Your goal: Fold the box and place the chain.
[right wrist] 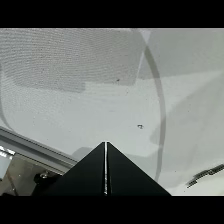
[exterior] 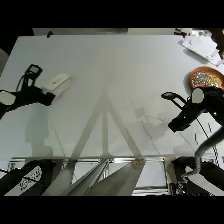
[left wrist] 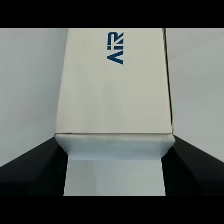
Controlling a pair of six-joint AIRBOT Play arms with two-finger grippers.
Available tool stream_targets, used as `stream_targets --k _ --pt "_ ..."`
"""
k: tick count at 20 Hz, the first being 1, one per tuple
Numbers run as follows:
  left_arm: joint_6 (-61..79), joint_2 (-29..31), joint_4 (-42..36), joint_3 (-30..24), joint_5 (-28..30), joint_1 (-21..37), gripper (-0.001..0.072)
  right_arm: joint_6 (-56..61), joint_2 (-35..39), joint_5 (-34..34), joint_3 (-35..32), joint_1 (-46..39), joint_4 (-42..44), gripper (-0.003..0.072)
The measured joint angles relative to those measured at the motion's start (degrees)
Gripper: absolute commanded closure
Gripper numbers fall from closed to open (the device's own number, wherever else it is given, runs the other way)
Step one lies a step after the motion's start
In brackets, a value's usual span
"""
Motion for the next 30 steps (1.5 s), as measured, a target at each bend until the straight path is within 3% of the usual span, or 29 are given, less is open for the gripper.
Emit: stream_targets --k 5,9,11,12,13,14,16,17,23,30 --pt "-3.52 0.28 4.22 -0.22 -3.34 11.76 0.0706 0.0 0.0 -0.13 0.0 0.0 0.42 0.0675" --pt "-4.31 0.31 5.88 -0.63 -5.73 15.04 0.0704 0.0 0.0 -0.24 0.0 0.0 1.09 0.0675" --pt "-4.5 0.17 6.29 -0.94 -6.71 15.61 0.0651 0.0 0.0 -0.28 0.0 0.0 1.29 0.0674" --pt "-4.63 -0.07 6.56 -1.07 -7.32 15.78 0.0503 0.0 0.0 -0.28 0.0 0.0 1.33 0.0673" --pt "-4.66 -0.31 6.71 -1.16 -7.93 15.91 0.0284 0.0 0.0 -0.31 0.0 0.0 1.36 0.0673" --pt "-4.7 -0.55 6.71 -1.2 -8.26 15.96 0.0187 0.0 0.0 -0.31 0.0 -0.02 1.42 0.0673" --pt "-4.68 -0.76 6.73 -1.31 -9.38 16.06 0.0157 0.0 0.0 -0.15 0.0 0.0 1.49 0.0673" --pt "-4.66 -0.85 6.78 -1.31 -9.49 16.09 -0.001 0.0 0.0 -0.04 0.0 -0.02 1.51 0.0673" --pt "-3.96 -0.28 6.47 -1.33 -10.34 15.91 -0.001 0.0 0.0 0.68 0.0 0.0 1.53 0.0672" --pt "-3.23 7.41 5.35 -1.33 -9.77 12.55 0.0003 0.0 0.0 1.84 0.0 0.0 1.53 0.0672"
